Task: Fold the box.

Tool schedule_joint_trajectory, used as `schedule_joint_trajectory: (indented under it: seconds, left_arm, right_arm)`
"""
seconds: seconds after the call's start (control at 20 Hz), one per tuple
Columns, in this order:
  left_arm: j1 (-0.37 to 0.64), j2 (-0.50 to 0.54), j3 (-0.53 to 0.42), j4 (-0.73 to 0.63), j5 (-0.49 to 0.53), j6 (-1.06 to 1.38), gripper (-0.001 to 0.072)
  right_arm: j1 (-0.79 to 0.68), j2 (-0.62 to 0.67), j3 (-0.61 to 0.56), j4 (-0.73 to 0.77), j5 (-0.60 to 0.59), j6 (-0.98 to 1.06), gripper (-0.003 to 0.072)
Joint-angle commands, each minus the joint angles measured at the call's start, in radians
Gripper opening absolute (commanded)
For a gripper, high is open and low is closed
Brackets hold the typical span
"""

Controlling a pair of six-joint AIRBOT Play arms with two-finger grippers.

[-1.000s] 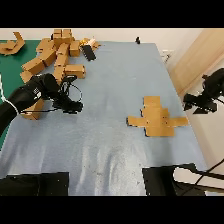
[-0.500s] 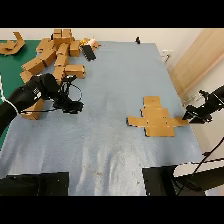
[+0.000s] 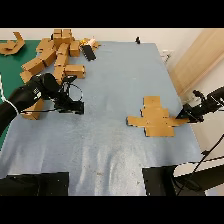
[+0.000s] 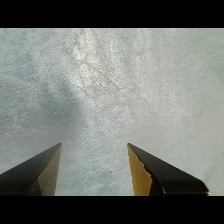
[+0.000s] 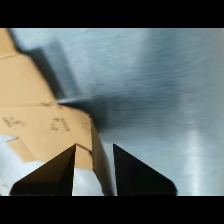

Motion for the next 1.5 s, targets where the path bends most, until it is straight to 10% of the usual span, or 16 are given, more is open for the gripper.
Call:
schedule_joint_trajectory:
  seconds: [0.0,0.35,0.55,0.75,1.45]
  left_arm:
    - [0.000,0.001,0.000,-0.035,-0.002,0.001,0.0622]
    - [0.001,0.001,0.000,-0.108,-0.024,0.019,0.0622]
    - [0.003,0.001,0.000,-0.130,-0.018,0.041,0.0622]
    - [0.046,0.000,0.000,-0.299,-0.017,0.163,0.0621]
    - [0.230,-0.179,-0.060,-0.575,-0.121,0.442,0.0587]
  right_arm:
    - [0.010,0.014,0.000,0.108,-0.107,-0.013,0.0349]
    - [0.121,0.010,-0.031,0.079,-0.011,-0.014,0.0310]
    - [0.156,0.010,-0.031,0.108,-0.079,-0.013,0.0008]
    - [0.251,0.049,-0.088,0.274,-0.068,-0.039,0.0006]
    - [0.980,0.504,-0.587,0.472,0.514,-0.248,0.0005]
